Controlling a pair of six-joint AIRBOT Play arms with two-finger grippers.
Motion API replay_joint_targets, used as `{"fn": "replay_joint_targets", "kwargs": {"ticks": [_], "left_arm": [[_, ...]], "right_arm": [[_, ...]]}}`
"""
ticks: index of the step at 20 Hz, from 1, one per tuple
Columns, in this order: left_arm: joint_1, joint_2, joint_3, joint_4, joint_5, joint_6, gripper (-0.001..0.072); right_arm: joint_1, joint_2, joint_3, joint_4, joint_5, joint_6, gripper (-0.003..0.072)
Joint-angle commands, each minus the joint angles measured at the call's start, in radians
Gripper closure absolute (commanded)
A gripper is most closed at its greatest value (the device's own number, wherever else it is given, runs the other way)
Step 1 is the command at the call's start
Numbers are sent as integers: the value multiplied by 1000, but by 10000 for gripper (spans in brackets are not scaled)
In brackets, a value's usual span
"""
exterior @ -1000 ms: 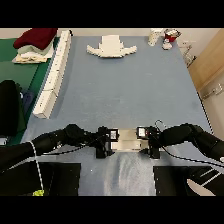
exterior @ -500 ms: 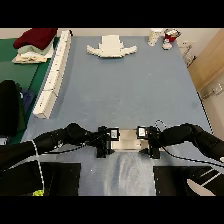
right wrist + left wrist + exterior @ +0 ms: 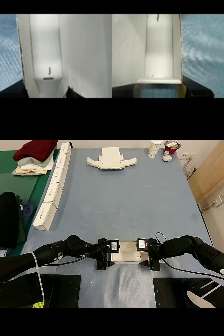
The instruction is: Fold the box.
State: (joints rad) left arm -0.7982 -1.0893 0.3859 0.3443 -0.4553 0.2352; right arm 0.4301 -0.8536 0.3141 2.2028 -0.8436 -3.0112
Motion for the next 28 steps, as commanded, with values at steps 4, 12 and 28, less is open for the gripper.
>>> {"fn": "replay_joint_targets", "kwargs": {"ticks": [4, 12, 28], "left_arm": [[0, 0, 1, 1, 2, 0, 293], [0, 0, 1, 1, 2, 0, 293], [0, 0, 2, 1, 2, 0, 293]], "right_arm": [[0, 1, 0, 0, 0, 0, 177], [0, 1, 0, 1, 1, 0, 177], [0, 211, 1, -375, -138, 472, -34]]}}
